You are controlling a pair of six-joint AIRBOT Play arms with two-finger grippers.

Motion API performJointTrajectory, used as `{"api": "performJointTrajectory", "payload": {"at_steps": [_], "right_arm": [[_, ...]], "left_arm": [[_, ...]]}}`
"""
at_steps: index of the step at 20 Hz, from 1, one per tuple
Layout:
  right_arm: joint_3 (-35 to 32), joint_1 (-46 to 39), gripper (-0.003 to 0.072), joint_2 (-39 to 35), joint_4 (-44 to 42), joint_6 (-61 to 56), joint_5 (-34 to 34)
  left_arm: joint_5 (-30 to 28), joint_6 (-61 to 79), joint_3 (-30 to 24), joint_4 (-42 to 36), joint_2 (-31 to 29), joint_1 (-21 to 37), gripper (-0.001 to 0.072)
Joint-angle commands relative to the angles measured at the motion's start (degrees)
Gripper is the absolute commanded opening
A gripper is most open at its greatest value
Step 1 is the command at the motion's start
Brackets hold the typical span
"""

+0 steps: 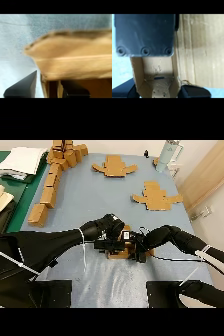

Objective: Fold the box.

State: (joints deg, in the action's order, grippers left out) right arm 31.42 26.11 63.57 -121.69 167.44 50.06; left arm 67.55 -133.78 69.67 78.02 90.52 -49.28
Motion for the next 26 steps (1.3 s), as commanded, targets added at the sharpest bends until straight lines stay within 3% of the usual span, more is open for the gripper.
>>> {"api": "performJointTrajectory", "payload": {"at_steps": [1, 6, 13, 16, 22, 26], "right_arm": [[0.00, -0.02, 0.0584, 0.02, -0.02, -0.02, -0.02], [0.00, -0.02, 0.0584, 0.02, -0.02, -0.02, -0.02], [0.00, -0.02, 0.0584, 0.02, -0.02, -0.02, -0.02], [0.00, -0.02, 0.0584, 0.02, -0.02, -0.02, -0.02], [0.00, -0.02, 0.0584, 0.02, -0.02, -0.02, -0.02], [0.00, -0.02, 0.0584, 0.02, -0.02, -0.02, -0.02]], "left_arm": [[-0.13, -0.46, 0.17, 0.46, -0.02, 0.09, 0.0373], [0.00, -0.44, 2.56, 0.39, -0.02, 1.09, 0.0373], [9.31, 4.39, 6.27, -5.86, -0.02, 6.21, 0.0373], [10.64, 5.62, 7.30, -6.62, -0.02, 7.76, 0.0374], [13.07, 12.28, 7.41, -18.71, -0.02, 14.14, 0.0374], [13.27, 16.46, 7.41, -22.84, -0.02, 18.49, 0.0374]]}}
